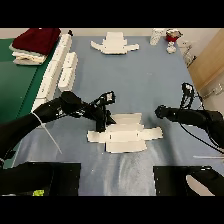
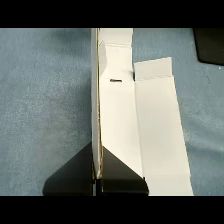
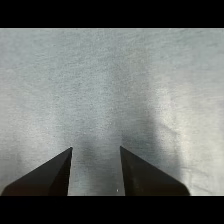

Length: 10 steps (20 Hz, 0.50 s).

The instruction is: Fold the box.

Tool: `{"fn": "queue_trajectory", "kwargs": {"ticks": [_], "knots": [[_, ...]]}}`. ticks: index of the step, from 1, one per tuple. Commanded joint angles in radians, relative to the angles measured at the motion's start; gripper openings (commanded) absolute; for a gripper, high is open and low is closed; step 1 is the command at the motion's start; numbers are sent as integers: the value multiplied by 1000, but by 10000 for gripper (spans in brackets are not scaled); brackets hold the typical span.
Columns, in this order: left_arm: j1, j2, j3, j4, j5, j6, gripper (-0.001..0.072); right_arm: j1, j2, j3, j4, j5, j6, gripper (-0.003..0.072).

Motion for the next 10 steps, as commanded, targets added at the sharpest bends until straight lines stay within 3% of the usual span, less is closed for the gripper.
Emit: {"fn": "queue_trajectory", "kwargs": {"ticks": [1, 7, 10], "knots": [[1, -16, 14, 21, -24, -18, 11, 1, 0, 1, 5, -5, 0, 469], [0, -17, 14, 82, -122, -22, 11, 1, 0, 1, 5, -11, 0, 467], [0, -17, 14, 89, -122, -21, 11, 1, 0, 1, 23, -40, 0, 443]]}}
